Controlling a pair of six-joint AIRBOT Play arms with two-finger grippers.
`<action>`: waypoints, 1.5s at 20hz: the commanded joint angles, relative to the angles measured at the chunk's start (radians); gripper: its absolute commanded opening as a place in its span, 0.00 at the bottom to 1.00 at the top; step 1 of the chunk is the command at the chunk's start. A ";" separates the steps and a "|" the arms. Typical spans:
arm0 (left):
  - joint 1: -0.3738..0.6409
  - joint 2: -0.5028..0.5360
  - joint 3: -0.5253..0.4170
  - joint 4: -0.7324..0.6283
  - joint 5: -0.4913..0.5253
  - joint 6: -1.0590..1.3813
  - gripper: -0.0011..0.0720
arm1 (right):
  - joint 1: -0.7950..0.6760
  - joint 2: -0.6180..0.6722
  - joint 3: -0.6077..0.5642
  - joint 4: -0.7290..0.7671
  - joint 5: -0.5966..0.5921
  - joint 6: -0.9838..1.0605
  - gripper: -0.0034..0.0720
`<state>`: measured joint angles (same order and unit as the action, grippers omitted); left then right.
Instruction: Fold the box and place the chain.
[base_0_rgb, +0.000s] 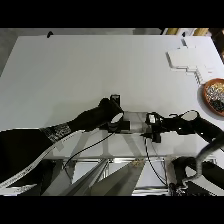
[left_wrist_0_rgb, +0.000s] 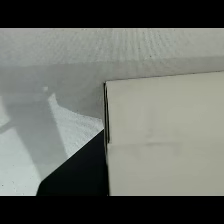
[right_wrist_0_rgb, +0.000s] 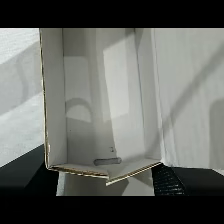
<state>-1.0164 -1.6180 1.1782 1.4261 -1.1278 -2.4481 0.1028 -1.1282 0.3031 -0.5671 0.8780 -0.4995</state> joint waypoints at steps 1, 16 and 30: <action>-0.001 -0.001 0.000 0.004 -0.003 -0.006 0.02 | 0.000 0.000 0.001 -0.001 -0.003 -0.003 0.58; 0.011 -0.081 0.143 -0.020 -0.168 0.087 0.19 | 0.000 0.000 0.001 -0.001 -0.003 -0.003 0.58; 0.060 0.053 0.143 -0.031 -0.175 0.198 0.58 | 0.000 0.000 0.001 -0.001 -0.003 -0.003 0.58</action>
<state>-0.9833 -1.6241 1.3224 1.4021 -1.2953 -2.3348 0.1028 -1.1282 0.3035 -0.5686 0.8749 -0.5053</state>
